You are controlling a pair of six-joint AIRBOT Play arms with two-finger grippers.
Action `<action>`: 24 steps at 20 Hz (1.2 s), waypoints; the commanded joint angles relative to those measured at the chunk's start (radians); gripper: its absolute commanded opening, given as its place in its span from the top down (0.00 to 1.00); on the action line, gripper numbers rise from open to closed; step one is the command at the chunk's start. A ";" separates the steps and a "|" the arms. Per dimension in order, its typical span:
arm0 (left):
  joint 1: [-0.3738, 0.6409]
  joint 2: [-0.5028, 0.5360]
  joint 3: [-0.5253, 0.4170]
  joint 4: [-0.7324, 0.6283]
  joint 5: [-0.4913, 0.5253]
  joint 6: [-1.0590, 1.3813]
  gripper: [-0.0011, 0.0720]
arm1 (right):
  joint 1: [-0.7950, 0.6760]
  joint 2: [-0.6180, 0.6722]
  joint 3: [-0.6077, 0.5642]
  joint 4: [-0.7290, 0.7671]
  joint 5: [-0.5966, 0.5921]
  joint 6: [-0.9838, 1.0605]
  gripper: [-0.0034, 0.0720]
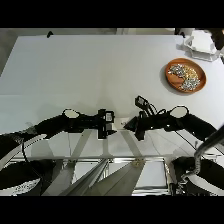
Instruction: Fold the box and place the chain.
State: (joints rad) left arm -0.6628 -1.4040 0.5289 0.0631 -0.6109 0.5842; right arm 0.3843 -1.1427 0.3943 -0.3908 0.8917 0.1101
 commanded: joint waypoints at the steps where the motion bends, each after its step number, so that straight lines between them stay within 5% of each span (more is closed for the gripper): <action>1: 0.000 0.001 0.000 -0.003 0.001 -0.002 0.78 | 0.001 -0.005 -0.021 -0.027 -0.045 -0.005 0.94; 6: 0.000 0.001 0.000 -0.003 0.001 -0.002 0.78 | 0.001 0.000 0.016 0.028 0.002 -0.014 0.94; 11: 0.000 0.001 0.000 -0.003 0.001 -0.002 0.78 | 0.001 0.085 0.224 -0.001 0.106 0.146 0.94; 15: 0.000 0.001 0.000 -0.003 0.001 -0.002 0.78 | 0.001 0.184 0.394 -0.507 0.132 0.795 0.94; 19: 0.000 0.001 0.000 -0.003 0.001 -0.002 0.78 | -0.016 0.208 0.441 -1.072 0.464 1.309 0.94; 21: 0.000 0.001 0.000 -0.003 0.001 -0.002 0.78 | -0.064 0.204 0.426 -1.169 0.616 1.403 0.94; 24: 0.000 0.001 0.000 -0.003 0.001 -0.002 0.78 | -0.160 0.204 0.373 -1.172 0.650 1.498 0.94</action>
State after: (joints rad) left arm -0.6628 -1.4040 0.5289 0.0593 -0.6102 0.5819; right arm 0.2916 -0.9424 0.7933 -1.4231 1.4166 1.4082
